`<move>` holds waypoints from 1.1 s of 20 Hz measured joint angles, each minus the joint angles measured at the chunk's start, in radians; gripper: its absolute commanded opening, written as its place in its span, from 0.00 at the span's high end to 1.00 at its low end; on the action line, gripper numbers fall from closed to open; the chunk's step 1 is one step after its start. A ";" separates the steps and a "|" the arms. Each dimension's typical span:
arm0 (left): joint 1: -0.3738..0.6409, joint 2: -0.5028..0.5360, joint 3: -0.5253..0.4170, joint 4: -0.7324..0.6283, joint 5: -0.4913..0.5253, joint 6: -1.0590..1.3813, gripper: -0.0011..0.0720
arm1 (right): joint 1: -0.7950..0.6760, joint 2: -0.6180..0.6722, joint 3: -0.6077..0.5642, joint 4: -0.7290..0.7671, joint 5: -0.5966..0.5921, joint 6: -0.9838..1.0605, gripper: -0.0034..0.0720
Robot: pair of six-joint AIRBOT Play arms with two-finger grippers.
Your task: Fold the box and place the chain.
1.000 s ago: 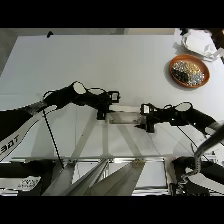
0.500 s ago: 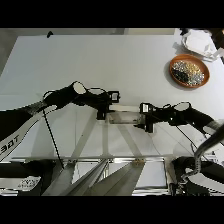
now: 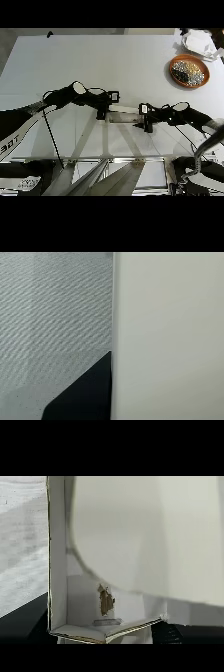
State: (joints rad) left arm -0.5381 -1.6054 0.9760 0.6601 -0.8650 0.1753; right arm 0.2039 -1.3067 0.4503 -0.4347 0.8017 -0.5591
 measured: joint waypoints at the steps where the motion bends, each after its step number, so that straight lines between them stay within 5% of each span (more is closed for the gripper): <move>1: 0.000 0.000 0.000 0.000 0.000 0.000 0.97 | 0.000 -0.002 0.000 -0.002 -0.003 0.000 0.43; 22: 0.000 0.000 0.000 0.000 0.000 0.000 0.97 | 0.000 -0.005 0.000 -0.013 -0.016 0.001 0.41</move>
State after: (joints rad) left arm -0.5381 -1.6054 0.9760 0.6598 -0.8646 0.1749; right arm 0.2039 -1.3113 0.4507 -0.4477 0.7853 -0.5583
